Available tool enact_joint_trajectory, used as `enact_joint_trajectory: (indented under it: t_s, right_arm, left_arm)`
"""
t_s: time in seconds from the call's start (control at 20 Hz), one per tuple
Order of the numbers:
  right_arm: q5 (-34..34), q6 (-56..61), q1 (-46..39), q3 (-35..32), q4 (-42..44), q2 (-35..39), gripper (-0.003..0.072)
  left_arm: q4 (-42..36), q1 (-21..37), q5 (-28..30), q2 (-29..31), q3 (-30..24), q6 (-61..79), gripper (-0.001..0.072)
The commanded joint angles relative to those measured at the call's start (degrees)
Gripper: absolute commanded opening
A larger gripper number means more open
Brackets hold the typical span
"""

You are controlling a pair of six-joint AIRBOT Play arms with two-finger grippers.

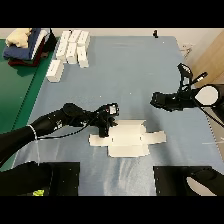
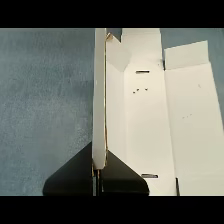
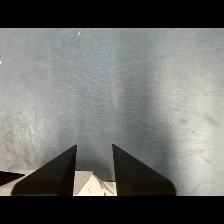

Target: Fold the box.

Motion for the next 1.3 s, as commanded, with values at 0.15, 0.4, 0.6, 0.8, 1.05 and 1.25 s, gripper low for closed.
enact_joint_trajectory:
  t_s: [0.15,0.4,0.6,0.8,1.05,1.25]
  right_arm:
    - [-0.9,-0.1,1.1,0.0,0.5,0.0,0.0331]
    - [-0.9,-0.1,1.1,0.0,0.5,0.0,0.0331]
    - [-0.9,-0.1,1.1,0.0,0.5,0.0,0.0331]
    - [-0.9,-0.1,1.1,0.0,0.5,0.0,0.0331]
    - [-1.0,-0.1,1.1,0.0,0.5,0.0,0.0331]
    - [-2.1,-0.1,1.1,0.0,1.2,0.0,0.0331]
  left_arm:
    - [0.4,-0.7,-0.2,0.0,0.1,-5.4,0.0027]
    - [1.9,-0.7,-2.8,-2.8,0.1,-5.6,0.0357]
    - [1.9,-0.7,-2.7,-3.3,0.1,-5.5,0.0269]
    - [1.9,-0.7,-2.4,-2.9,0.2,-5.6,0.0015]
    - [5.1,-0.7,4.1,5.3,1.8,-4.7,0.0012]
    - [10.5,-0.2,13.6,9.1,2.4,-1.7,0.0012]
